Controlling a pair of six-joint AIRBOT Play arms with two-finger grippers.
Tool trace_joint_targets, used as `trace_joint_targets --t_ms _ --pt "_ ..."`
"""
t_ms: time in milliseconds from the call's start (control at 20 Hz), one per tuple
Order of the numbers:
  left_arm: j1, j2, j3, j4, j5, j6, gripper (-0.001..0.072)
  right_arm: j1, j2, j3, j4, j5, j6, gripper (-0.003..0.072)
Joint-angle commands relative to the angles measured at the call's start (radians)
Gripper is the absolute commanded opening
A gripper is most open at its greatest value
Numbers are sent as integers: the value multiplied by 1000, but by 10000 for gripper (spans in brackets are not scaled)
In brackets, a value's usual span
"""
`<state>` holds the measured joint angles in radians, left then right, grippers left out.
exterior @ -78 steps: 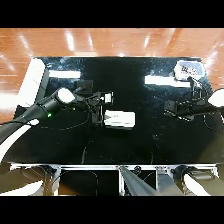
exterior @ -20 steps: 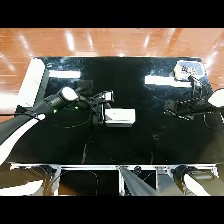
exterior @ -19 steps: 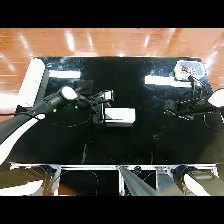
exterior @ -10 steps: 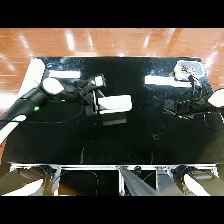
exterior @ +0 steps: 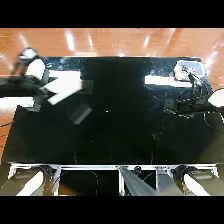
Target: Fold the box and place the chain.
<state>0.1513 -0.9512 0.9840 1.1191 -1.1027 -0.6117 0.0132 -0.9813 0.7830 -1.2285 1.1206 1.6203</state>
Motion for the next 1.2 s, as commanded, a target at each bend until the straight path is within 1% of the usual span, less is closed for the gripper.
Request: trace_joint_targets --t_ms 0,50,100,150,200,250,350,450,500,650,750,950,1150 --pt "277 65 0 77 -100 -74 16 1 0 0 1 -9 -11 30" --pt "356 72 0 77 -118 -74 16 1 0 0 1 -9 -18 30" --pt "413 76 -2 68 -131 -79 16 1 0 0 1 -9 -21 30" --pt "445 80 -8 45 -129 -82 16 1 0 0 1 -8 -22 30" --pt "454 80 -13 44 -135 -82 16 1 0 0 1 -8 -24 30" --pt "454 80 -14 79 -137 -82 16 1 0 0 1 -9 -26 30" --pt "463 78 -14 118 -86 -101 16 1 0 0 1 -10 -28 30" --pt "475 67 -14 107 -24 -103 17 1 0 0 2 -21 -27 30" --pt "488 60 -13 114 -19 -102 16 1 0 0 5 -29 -27 30" --pt "570 30 -14 129 -83 -97 17 1 0 0 5 -40 -27 30" --pt "608 19 -23 74 -129 -43 16 1 0 0 4 -37 -28 30" --pt "643 19 -57 129 -149 -46 16 1 0 0 -2 -53 -28 30" --pt "743 18 -89 126 -131 -44 16 1 0 0 -1 -78 -27 30"
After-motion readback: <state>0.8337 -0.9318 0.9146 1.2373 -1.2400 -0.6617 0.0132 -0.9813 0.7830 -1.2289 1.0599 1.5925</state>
